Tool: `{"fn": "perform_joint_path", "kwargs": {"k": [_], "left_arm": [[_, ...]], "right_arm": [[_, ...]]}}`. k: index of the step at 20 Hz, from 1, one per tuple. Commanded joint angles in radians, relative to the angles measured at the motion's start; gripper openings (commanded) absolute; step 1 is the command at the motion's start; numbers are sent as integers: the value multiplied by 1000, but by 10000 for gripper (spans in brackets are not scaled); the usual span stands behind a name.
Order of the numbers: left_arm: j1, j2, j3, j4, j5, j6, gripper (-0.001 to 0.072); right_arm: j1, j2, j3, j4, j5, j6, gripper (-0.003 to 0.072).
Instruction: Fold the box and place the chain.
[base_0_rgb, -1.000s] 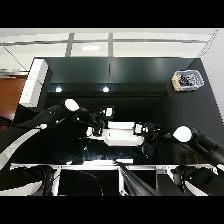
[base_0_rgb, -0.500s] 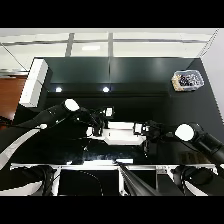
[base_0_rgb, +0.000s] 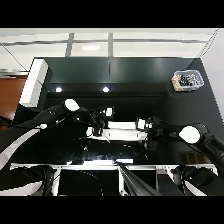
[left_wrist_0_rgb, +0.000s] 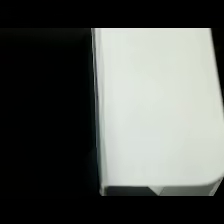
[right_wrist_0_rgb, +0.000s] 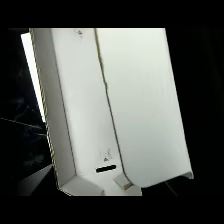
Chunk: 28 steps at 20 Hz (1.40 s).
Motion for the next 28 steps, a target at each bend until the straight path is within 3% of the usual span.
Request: {"fn": "perform_joint_path", "kwargs": {"k": [1,11,16,20,28], "left_arm": [[0,0,0,0,0,1,24],[0,0,0,0,0,1,24],[0,0,0,0,0,1,24],[0,0,0,0,0,1,24],[0,0,0,0,0,0,24]], "right_arm": [[1,3,0,-47,-45,89,704],[1,3,0,-73,-81,82,704],[-66,-45,0,114,-71,-109,704],[-147,-132,0,289,39,-337,704],[-149,-192,-58,314,9,-443,704]]}}
